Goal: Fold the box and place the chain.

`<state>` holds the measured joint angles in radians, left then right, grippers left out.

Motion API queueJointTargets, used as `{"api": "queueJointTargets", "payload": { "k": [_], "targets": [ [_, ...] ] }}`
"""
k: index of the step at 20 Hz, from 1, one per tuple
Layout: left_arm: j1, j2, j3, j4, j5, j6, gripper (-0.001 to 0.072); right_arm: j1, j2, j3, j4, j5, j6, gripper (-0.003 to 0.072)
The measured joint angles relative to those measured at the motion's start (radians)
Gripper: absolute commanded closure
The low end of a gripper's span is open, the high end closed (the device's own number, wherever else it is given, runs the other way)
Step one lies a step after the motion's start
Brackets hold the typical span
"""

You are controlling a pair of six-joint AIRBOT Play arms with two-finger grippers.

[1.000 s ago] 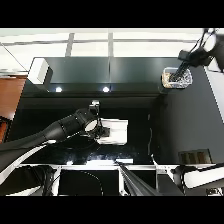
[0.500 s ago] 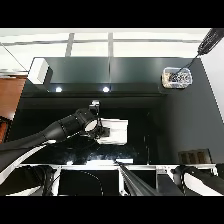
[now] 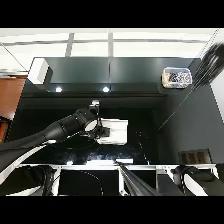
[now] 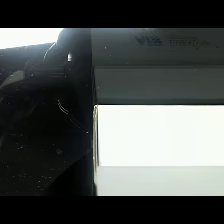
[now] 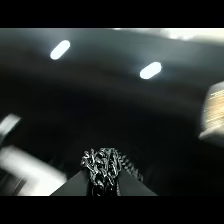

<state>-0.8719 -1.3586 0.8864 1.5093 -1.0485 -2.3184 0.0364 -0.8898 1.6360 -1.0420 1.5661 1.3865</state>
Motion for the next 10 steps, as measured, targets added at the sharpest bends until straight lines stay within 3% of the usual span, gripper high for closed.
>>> {"api": "queueJointTargets", "payload": {
  "k": [4, 10],
  "targets": [
    [0.000, 0.000, 0.000, 0.000, 0.000, 0.000, 0.0681, 0.165, 0.029, -0.112, 0.068, 0.074, -0.022, 0.0673],
    [0.000, 0.000, 0.000, 0.000, 0.000, 0.000, 0.0681, 0.357, 0.037, -0.232, 0.131, -0.037, -0.029, 0.0674]
  ]
}}
